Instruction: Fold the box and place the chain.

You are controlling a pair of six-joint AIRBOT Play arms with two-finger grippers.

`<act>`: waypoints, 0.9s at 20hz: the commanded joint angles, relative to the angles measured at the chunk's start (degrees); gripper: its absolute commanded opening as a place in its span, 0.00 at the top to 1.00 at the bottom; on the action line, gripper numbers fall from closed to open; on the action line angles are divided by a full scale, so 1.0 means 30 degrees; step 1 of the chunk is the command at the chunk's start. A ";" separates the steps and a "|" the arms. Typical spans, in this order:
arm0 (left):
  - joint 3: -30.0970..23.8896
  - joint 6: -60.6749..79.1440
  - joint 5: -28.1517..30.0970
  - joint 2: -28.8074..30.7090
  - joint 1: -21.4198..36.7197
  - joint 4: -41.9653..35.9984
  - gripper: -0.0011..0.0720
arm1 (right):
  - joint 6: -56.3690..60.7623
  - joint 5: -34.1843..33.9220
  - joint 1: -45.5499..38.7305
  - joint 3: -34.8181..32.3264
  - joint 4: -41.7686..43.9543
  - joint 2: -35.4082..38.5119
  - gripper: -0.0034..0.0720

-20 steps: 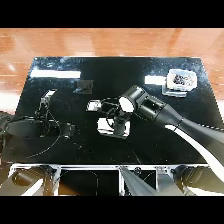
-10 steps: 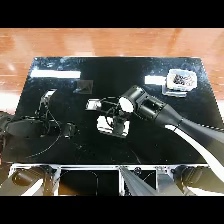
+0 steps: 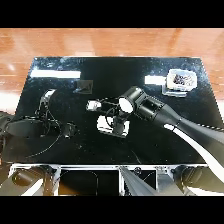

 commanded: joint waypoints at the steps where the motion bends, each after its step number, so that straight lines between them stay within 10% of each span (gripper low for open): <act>1: -0.0007 0.0007 0.0000 0.0007 0.0000 0.0000 0.24 | 0.0000 0.0007 0.0015 -0.0007 0.0007 -0.0029 0.46; 18: -0.0007 0.0007 -0.0022 0.0000 0.0007 0.0000 0.24 | -0.0022 0.0641 0.0022 -0.0007 0.0590 -0.0189 0.46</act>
